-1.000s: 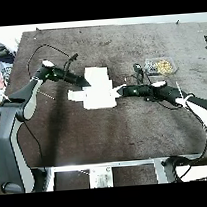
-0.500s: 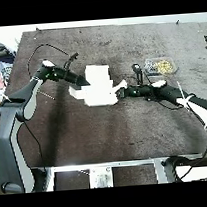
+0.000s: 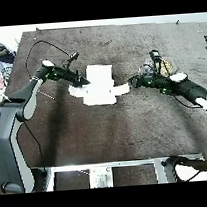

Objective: Fold the box and place the chain.

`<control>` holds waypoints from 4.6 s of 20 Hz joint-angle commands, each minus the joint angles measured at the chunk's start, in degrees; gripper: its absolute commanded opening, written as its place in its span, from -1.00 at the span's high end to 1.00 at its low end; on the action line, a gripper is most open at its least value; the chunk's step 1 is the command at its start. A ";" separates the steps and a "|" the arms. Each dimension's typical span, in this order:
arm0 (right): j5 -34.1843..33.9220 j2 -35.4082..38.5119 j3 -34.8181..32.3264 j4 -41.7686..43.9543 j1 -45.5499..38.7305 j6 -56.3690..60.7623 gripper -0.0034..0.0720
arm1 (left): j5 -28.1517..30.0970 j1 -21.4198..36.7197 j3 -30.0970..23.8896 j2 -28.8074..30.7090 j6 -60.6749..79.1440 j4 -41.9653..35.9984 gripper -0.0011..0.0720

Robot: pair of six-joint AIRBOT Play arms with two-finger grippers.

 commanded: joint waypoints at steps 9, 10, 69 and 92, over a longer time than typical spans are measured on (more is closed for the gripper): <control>0.02 0.96 0.04 -0.22 -0.68 -2.12 -0.20 | 5.75 -0.04 -0.02 -0.76 17.29 1.75 0.95; 0.00 0.96 0.04 -0.24 -0.68 -2.71 -0.20 | 6.36 -0.02 -0.02 -0.76 17.90 1.73 0.95; -2.05 -15.28 13.51 -3.67 13.35 -55.67 -0.85 | 6.75 -0.02 -0.02 -1.68 19.34 3.69 0.94; 26.53 -33.20 41.33 -16.87 7.74 -36.85 -0.85 | 6.71 -0.04 -0.02 -1.68 19.32 3.67 0.94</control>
